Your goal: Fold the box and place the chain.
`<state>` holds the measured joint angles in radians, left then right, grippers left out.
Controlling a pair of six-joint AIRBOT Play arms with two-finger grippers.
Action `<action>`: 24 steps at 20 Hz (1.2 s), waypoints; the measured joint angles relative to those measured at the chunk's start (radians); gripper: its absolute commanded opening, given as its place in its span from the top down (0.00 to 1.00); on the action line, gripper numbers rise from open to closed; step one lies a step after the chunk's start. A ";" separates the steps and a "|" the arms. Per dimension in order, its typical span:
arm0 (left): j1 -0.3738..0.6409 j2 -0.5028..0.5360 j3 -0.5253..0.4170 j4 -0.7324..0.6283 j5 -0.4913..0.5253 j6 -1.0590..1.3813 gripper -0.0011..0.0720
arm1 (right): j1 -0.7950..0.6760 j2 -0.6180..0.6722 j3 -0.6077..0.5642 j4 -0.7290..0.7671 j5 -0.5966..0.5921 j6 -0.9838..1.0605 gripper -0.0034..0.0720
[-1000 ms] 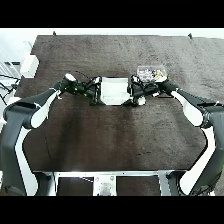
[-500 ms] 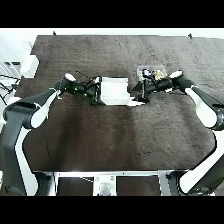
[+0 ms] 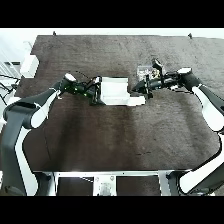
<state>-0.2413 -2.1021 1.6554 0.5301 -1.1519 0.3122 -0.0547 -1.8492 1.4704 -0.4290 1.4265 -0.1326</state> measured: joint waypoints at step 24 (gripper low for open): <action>0.000 0.000 0.000 -0.001 0.000 -0.001 0.41 | 0.142 -0.071 0.006 0.014 -0.537 0.230 0.77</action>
<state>-0.2413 -2.1021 1.6554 0.5293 -1.1519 0.3111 0.0868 -1.9198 1.4769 -0.4149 0.8894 0.0971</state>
